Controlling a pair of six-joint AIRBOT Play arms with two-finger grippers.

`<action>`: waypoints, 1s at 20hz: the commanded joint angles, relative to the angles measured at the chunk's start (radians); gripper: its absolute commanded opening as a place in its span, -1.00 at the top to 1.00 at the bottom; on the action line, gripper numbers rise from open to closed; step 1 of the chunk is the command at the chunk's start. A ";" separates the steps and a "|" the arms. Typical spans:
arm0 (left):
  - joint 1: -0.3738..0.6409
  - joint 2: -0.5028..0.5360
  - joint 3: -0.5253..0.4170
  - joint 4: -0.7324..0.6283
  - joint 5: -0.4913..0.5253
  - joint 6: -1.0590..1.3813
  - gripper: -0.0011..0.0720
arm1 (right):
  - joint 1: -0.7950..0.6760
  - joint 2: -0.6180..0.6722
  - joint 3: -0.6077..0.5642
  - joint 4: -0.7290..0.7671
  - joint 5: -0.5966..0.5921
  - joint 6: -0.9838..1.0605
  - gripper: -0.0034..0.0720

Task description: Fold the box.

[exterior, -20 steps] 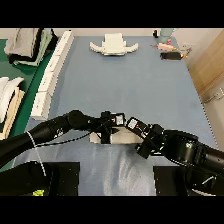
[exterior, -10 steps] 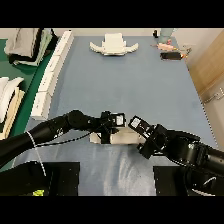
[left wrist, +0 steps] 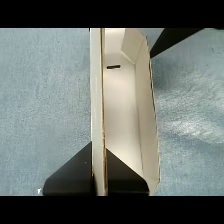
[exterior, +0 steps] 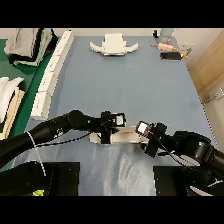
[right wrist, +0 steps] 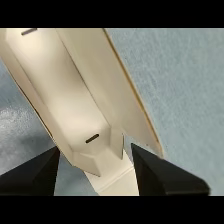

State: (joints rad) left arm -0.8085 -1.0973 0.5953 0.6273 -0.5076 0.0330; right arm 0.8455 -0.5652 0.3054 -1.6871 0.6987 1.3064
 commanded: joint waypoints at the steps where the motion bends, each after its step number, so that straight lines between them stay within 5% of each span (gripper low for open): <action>1: 0.000 0.000 0.000 0.000 0.000 0.000 0.93 | -0.173 0.018 -0.024 0.299 -0.052 -0.410 -1.00; 9: 0.000 0.000 0.000 0.000 0.000 0.000 0.93 | -0.494 -0.150 -0.014 0.983 0.086 -1.247 -1.00; 13: 0.000 0.000 0.000 0.000 0.000 0.000 0.93 | -0.510 -0.290 0.027 1.015 0.109 -1.334 -1.00; 20: 0.000 0.000 0.000 0.000 0.001 0.000 0.93 | -0.509 -0.275 0.028 0.921 0.107 -1.187 -1.00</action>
State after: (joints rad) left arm -0.8085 -1.0973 0.5953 0.6273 -0.5076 0.0330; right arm 0.3389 -0.8463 0.3305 -0.7204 0.8005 0.0372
